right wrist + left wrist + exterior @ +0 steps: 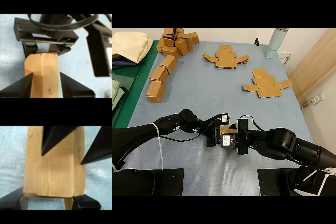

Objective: Fold the box.

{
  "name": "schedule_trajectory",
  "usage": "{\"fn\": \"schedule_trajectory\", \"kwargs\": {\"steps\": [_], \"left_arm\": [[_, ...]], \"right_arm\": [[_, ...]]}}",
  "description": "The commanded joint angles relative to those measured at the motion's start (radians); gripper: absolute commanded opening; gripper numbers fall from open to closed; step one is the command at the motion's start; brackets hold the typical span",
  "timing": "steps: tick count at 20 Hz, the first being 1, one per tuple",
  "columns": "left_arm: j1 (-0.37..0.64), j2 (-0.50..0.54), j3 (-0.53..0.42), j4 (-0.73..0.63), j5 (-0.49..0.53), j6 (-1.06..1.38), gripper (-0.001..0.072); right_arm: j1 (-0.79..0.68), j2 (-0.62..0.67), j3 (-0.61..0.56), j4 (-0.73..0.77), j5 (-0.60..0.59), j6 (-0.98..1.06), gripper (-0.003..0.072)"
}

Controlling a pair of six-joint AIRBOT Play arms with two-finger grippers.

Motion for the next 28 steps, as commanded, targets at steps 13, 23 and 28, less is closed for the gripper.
{"fn": "schedule_trajectory", "kwargs": {"steps": [13, 23, 28], "left_arm": [[0.0, 0.001, 0.001, 0.0, 0.001, 0.0, 0.0448], [0.0, 0.001, 0.001, 0.0, 0.001, 0.0, 0.0448], [0.0, 0.001, 0.001, 0.0, 0.001, 0.0, 0.0448]], "right_arm": [[0.013, -0.068, 0.0, -0.027, -0.01, -0.017, 0.0522], [0.013, -0.045, 0.02, -0.066, -0.014, -0.013, 0.0277], [0.013, -0.045, 0.024, -0.066, -0.022, -0.006, 0.0193]]}}
